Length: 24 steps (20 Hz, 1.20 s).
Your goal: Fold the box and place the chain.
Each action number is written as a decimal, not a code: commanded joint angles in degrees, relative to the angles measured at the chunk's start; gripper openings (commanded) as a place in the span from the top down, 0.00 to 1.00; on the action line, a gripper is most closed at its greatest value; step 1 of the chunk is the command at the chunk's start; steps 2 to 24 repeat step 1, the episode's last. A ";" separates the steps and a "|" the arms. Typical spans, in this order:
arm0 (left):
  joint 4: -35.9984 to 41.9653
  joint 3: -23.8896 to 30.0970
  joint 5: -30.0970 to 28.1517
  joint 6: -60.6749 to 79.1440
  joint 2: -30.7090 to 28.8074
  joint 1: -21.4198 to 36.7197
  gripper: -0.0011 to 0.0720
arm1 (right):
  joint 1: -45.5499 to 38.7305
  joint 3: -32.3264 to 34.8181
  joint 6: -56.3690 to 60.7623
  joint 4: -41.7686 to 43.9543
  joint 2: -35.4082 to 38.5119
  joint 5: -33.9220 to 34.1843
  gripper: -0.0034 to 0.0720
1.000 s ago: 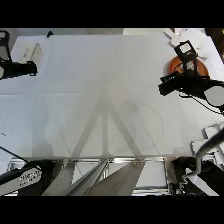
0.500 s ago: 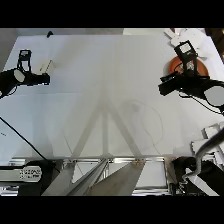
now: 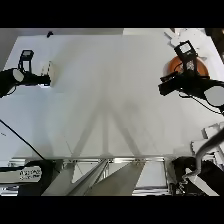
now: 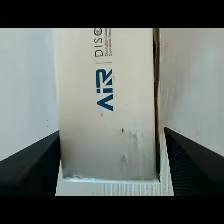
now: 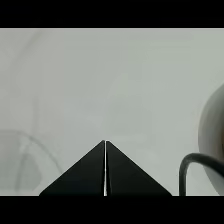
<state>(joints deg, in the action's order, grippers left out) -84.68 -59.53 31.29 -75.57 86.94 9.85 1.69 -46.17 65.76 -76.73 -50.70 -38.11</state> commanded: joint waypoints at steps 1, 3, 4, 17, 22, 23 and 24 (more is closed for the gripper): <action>-0.13 -0.02 2.19 0.98 -5.81 -0.28 0.03 | -0.02 -0.02 0.00 0.00 0.04 0.00 0.94; -0.13 -0.02 2.19 0.98 -5.81 -0.28 0.03 | -0.02 -0.02 0.00 0.00 0.04 0.00 0.94; -0.13 -0.02 2.19 0.98 -5.81 -0.28 0.03 | -0.02 -0.02 0.00 0.00 0.04 0.00 0.94; -0.13 -0.02 2.19 0.98 -5.81 -0.28 0.03 | -0.02 -0.02 0.00 0.00 0.04 0.00 0.94; -0.13 -0.02 2.19 0.98 -5.81 -0.28 0.03 | -0.02 -0.02 0.00 0.00 0.04 0.00 0.94; -0.13 -0.02 2.19 0.98 -5.81 -0.28 0.03 | -0.02 -0.02 0.00 0.00 0.04 0.00 0.94; -0.13 -0.02 2.19 0.98 -5.81 -0.28 0.03 | -0.02 -0.02 0.00 0.00 0.04 0.00 0.94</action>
